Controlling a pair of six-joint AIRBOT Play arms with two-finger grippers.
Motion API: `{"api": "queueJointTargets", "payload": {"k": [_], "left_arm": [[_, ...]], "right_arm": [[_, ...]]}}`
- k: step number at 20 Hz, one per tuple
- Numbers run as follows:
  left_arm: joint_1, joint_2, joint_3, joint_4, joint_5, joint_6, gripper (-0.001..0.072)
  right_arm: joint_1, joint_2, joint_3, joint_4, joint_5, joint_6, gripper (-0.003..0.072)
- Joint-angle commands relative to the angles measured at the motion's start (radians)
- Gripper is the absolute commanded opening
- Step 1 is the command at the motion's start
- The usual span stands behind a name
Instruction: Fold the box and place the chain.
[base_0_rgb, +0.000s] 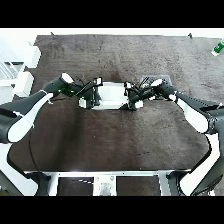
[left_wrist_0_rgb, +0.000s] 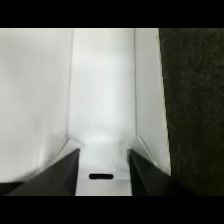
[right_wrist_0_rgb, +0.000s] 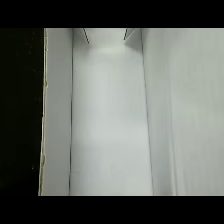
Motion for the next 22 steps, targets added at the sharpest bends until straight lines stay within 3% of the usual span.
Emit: {"api": "queueJointTargets", "payload": {"k": [1,2,6,8,15,16,18,19,22], "left_arm": [[0.000,-0.003,0.001,-0.010,-0.002,0.005,0.0533],[0.000,-0.003,0.000,-0.010,0.001,0.002,0.0612],[0.000,-0.003,0.001,-0.010,0.003,0.002,0.0617],[0.000,-0.003,0.001,-0.009,0.006,0.000,0.0715],[0.000,-0.003,0.001,-0.009,0.002,-0.003,0.0705],[0.000,-0.003,0.001,-0.009,-0.003,-0.003,0.0625],[0.008,-0.003,0.001,-0.006,-0.011,-0.003,0.0394],[0.016,-0.003,0.001,-0.005,-0.025,-0.003,0.0349],[0.037,-0.002,0.002,-0.006,-0.094,-0.004,0.0317]], "right_arm": [[0.001,0.000,0.000,0.002,0.001,0.000,0.0563],[0.001,0.000,0.000,0.002,0.001,0.000,0.0563],[0.001,0.000,0.000,0.002,0.001,0.000,0.0563],[0.001,0.000,0.000,0.002,0.001,0.000,0.0563],[0.001,0.000,0.000,0.002,0.001,0.000,0.0563],[0.001,0.000,0.000,0.002,0.001,0.000,0.0563],[0.001,0.000,0.000,0.002,0.001,0.000,0.0563],[0.001,0.000,0.000,0.002,0.001,0.000,0.0563],[0.001,0.000,0.000,0.002,0.001,0.000,0.0563]]}}
